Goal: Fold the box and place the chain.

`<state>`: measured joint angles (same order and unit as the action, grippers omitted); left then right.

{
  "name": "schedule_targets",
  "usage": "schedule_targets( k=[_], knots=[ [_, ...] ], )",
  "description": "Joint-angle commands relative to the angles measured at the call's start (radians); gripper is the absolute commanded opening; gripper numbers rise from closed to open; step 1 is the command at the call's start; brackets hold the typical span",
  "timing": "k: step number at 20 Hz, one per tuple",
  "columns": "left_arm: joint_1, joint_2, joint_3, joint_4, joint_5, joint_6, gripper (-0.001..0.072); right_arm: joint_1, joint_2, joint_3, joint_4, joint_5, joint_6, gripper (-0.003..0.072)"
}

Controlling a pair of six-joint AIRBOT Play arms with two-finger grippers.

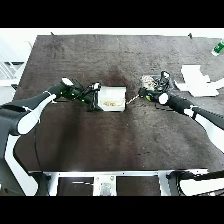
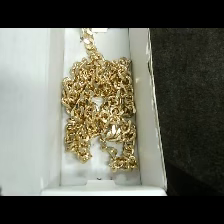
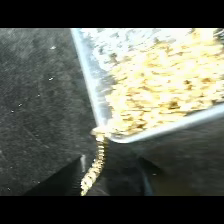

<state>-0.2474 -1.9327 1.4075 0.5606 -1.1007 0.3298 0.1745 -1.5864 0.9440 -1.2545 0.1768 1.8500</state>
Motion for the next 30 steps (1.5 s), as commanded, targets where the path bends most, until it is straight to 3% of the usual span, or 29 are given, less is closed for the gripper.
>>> schedule_targets(
  k=[1,3,5,9,16,20,26,30],
  knots=[
    [0.001,0.000,0.001,0.000,0.000,0.000,0.0542,0.026,-0.052,0.043,0.025,-0.006,0.001,0.0353],
    [0.001,0.000,0.001,0.000,0.000,0.000,0.0542,0.031,-0.066,0.065,0.025,-0.013,0.001,0.0209],
    [0.001,0.000,0.001,0.000,0.000,0.000,0.0542,0.028,-0.066,0.069,0.025,-0.022,0.002,0.0010],
    [0.001,0.000,0.001,0.000,0.000,0.000,0.0542,0.035,0.036,0.063,0.023,0.032,-0.004,0.0007],
    [0.001,0.000,0.001,0.000,0.000,0.000,0.0542,0.131,0.499,0.030,0.013,0.186,-0.206,0.0007],
    [0.001,0.000,0.001,0.000,0.000,0.000,0.0542,0.208,0.642,0.046,0.013,0.190,-0.213,0.0007],
    [0.001,0.000,0.001,0.000,0.000,0.000,0.0542,0.450,0.666,0.107,0.014,0.109,-0.208,0.0006],
    [0.001,0.000,0.001,0.000,0.000,0.000,0.0542,0.487,0.581,0.106,0.016,0.106,-0.179,0.0006]
  ],
)
